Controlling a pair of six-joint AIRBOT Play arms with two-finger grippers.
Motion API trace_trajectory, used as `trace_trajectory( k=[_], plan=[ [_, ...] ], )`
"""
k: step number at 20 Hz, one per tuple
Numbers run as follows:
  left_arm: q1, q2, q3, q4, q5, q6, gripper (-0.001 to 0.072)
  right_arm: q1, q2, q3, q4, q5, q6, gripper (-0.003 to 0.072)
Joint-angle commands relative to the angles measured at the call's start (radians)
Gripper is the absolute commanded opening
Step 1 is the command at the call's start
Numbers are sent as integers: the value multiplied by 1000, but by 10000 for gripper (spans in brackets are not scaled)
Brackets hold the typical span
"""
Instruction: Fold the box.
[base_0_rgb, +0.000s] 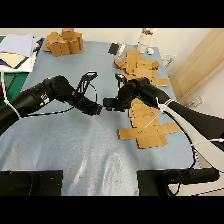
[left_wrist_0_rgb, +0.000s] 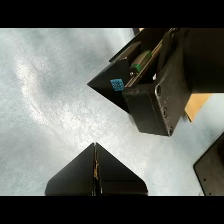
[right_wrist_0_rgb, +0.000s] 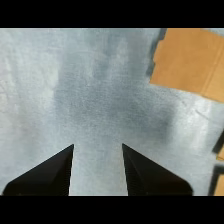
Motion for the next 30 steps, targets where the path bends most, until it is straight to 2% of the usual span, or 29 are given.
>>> trace_trajectory(
  k=[1, 5, 7, 8, 10, 11, 14, 15, 16, 17, 18, 19, 21, 23, 24, 25, 27, 30],
  plan=[
    [0, -1, 0, 0, 24, 1, 13, 0, -1, 0, -24, 30, 1, 455],
    [0, -1, 0, 0, 40, 0, 13, 1, -3, 0, -26, 76, 1, 454],
    [0, -1, 0, 0, 52, 0, 13, 1, -14, 0, 14, 43, 3, 453],
    [0, -1, 0, 0, 55, 0, 14, 1, -24, 0, 31, 16, 2, 429],
    [0, -1, 0, 0, 56, -1, 15, -11, -21, 12, -8, -17, -19, 270],
    [2, -1, 0, 0, 52, -1, 16, -33, -15, 42, -58, -71, -37, 268],
    [2, -1, 0, 0, 23, 0, 21, -138, 43, 149, -291, -340, -105, 267],
    [2, -1, 0, 0, 12, 0, 244, -173, 74, 152, -406, -413, -137, 267],
    [2, -1, 0, 0, 6, 0, 555, -211, 105, 146, -544, -486, -178, 268],
    [2, -1, 0, 0, 7, 0, 597, -251, 133, 129, -642, -535, -206, 268],
    [2, -1, 0, 0, 4, 0, 598, -303, 167, 98, -695, -560, -226, 316],
    [2, -1, 0, 0, -6, 0, 598, -360, 198, 60, -693, -562, -227, 409],
    [2, -1, 0, 0, -20, 1, 599, -488, 241, -22, -620, -552, -264, 410],
    [2, -1, 0, 0, -23, 5, 601, -623, 241, -86, -487, -538, -369, 410],
    [2, -1, 0, 0, -29, 9, 676, -689, 239, -114, -422, -507, -425, 409],
    [2, -1, 0, 0, -32, 9, 700, -752, 234, -134, -376, -469, -473, 409],
    [2, -1, 0, 0, -33, 9, 700, -865, 212, -148, -306, -416, -562, 409],
    [2, -1, 0, 0, -48, 13, 700, -1005, 150, -148, -164, -427, -733, 409]
  ],
)
